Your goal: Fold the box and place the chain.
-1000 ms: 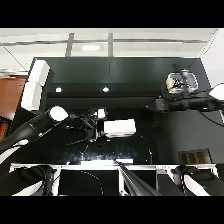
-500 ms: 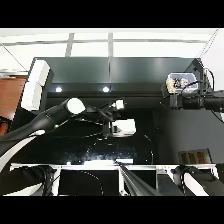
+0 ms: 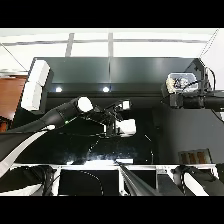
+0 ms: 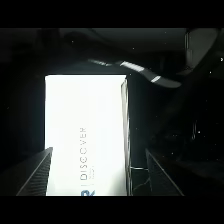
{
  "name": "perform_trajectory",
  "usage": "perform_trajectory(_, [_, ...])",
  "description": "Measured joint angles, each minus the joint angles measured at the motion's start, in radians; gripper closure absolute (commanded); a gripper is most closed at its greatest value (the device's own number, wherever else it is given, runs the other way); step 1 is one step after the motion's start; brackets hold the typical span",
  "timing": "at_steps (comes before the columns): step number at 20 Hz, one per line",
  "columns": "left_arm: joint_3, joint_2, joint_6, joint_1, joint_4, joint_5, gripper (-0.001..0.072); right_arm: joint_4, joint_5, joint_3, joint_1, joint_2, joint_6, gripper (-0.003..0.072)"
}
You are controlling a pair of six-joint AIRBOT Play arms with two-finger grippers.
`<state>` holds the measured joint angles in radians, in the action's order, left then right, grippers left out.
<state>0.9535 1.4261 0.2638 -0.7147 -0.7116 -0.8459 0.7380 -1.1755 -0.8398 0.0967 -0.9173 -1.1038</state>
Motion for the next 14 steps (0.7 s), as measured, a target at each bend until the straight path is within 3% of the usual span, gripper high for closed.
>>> perform_trajectory(14, [0.019,-0.007,0.040,0.017,-0.041,0.008,0.0001,0.021,0.029,0.000,0.000,0.000,0.012,0.0671])
